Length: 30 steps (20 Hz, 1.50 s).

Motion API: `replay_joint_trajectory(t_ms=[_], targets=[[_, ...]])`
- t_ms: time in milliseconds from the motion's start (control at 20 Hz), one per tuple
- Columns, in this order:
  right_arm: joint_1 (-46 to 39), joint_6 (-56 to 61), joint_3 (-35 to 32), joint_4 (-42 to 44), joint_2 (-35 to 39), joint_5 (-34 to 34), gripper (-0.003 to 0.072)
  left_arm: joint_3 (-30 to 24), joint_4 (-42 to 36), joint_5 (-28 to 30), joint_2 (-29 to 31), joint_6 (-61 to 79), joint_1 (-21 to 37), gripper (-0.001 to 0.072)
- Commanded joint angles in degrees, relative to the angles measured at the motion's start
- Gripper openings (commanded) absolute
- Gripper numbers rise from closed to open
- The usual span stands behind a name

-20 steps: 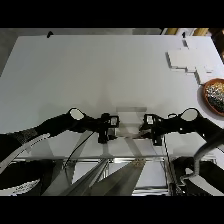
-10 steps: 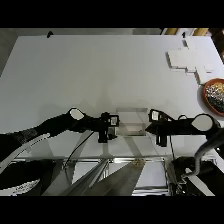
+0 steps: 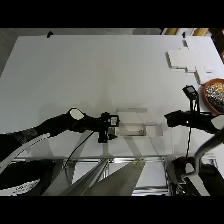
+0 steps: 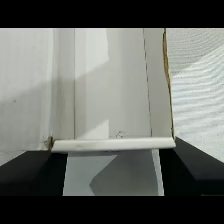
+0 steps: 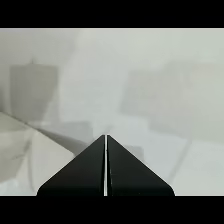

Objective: Fold the box and place the chain.

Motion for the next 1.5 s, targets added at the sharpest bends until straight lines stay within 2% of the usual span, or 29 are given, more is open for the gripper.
replay_joint_trajectory(t_ms=[0, 150, 350, 500, 600, 650, 700, 850, 1050, 1450], targets=[[-2.62, 13.49, 0.00, -8.72, -4.68, 3.43, 0.0017, 0.00, 0.02, -0.02, 0.02, 0.00, -0.02, 0.0331], [-1.81, 13.14, 0.00, -4.52, -9.18, 7.21, 0.0017, 0.00, 0.02, -0.04, 0.02, 0.00, -0.02, 0.0331], [5.44, 12.92, 0.00, 0.17, -13.66, 8.41, 0.0017, 0.00, 0.02, -0.02, 0.02, 0.00, -0.02, 0.0331], [10.03, 10.54, 0.02, 4.42, -13.11, 10.08, 0.0028, 0.00, 0.02, -0.02, 0.02, 0.00, -0.02, 0.0331], [10.32, 10.80, 0.02, 4.59, -10.25, 10.78, 0.0135, 0.00, 0.02, -0.02, 0.02, 0.00, -0.02, 0.0331], [10.32, 11.06, 0.00, 5.14, -8.41, 10.99, 0.0239, 0.00, 0.02, -0.02, 0.02, 0.00, -0.02, 0.0331], [10.32, 11.04, 0.00, 6.86, -6.43, 11.34, 0.0283, 0.00, 0.02, -0.02, 0.02, 0.00, -0.02, 0.0331], [10.34, 10.97, 0.00, 12.79, -3.41, 11.30, 0.0287, 0.00, 0.02, -0.02, 0.02, 0.00, -0.02, 0.0331], [10.34, 11.02, 0.00, 13.70, -3.41, 12.02, 0.0418, 0.00, 0.02, -0.02, 0.02, 0.00, -0.02, 0.0331], [10.34, 13.38, 0.02, 13.66, -3.41, 11.91, 0.0418, 0.00, 0.02, -0.02, 0.02, 0.00, -0.02, 0.0331]])
